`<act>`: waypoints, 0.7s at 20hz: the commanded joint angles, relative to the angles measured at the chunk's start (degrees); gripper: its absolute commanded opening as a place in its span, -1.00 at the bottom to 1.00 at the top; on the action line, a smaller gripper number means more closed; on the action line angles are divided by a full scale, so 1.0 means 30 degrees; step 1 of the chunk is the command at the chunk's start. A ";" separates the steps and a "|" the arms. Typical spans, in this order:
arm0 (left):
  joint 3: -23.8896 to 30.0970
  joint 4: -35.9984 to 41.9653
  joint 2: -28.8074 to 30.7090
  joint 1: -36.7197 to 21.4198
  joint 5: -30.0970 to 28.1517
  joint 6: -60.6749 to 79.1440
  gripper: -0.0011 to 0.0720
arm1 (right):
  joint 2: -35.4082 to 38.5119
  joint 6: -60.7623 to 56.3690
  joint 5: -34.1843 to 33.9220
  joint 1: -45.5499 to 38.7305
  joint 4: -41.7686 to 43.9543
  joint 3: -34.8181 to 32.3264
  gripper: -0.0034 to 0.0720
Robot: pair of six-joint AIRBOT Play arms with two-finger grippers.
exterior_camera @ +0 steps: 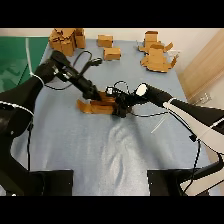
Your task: Fold the box.
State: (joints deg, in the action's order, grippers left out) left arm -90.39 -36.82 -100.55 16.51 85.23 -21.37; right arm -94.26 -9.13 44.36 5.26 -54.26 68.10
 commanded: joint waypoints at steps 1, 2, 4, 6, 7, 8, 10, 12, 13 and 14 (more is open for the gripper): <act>0.0495 -0.0255 0.0015 0.1719 -0.7351 0.0474 -0.94 | 0.0000 -0.0007 -0.0007 0.0000 0.0007 -0.0007 0.44; 0.0495 -0.0299 -0.0095 0.1938 -0.9136 0.0780 -0.94 | 0.0000 -0.0007 0.0000 0.0000 0.0015 -0.0007 0.44; 0.0495 -0.0758 -0.0466 0.2106 -1.1489 0.0743 -0.94 | 0.0000 -0.0007 0.0000 0.0000 0.0015 -0.0007 0.44; 0.0495 -0.1690 -0.1115 0.2098 -1.1584 0.0262 -0.94 | 0.0000 -0.0007 0.0000 0.0007 0.0015 -0.0007 0.44; 0.0495 -0.2696 -0.1515 0.2098 -1.1052 -0.0372 -0.94 | 0.0000 -0.0007 -0.0007 0.0007 0.0015 -0.0007 0.44; 0.0495 -0.3643 -0.1902 0.2106 -1.0448 -0.0984 -0.94 | 0.0000 -0.0007 0.0000 0.0007 0.0015 0.0000 0.44; 0.0495 -0.4481 -0.2477 0.2098 -0.8990 -0.1741 -0.94 | 0.0000 -0.0007 0.0000 0.0007 0.0015 -0.0007 0.44; 0.0495 -0.4466 -0.2586 0.2120 -0.8349 -0.1690 -0.94 | 0.0000 -0.0007 -0.0007 0.0007 0.0015 -0.0007 0.44; 0.0408 -0.4452 -0.2572 0.2106 -0.8495 -0.1690 -0.93 | 0.0000 -0.0007 0.0000 0.0000 0.0015 -0.0007 0.44; 0.0226 -0.4437 -0.2543 0.2076 -0.8757 -0.1727 -0.93 | 0.0000 -0.0007 0.0000 0.0000 0.0015 -0.0007 0.44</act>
State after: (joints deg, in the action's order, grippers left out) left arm -89.19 -47.86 -107.50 22.72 57.98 -25.52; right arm -94.26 -9.28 44.58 5.26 -54.17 68.07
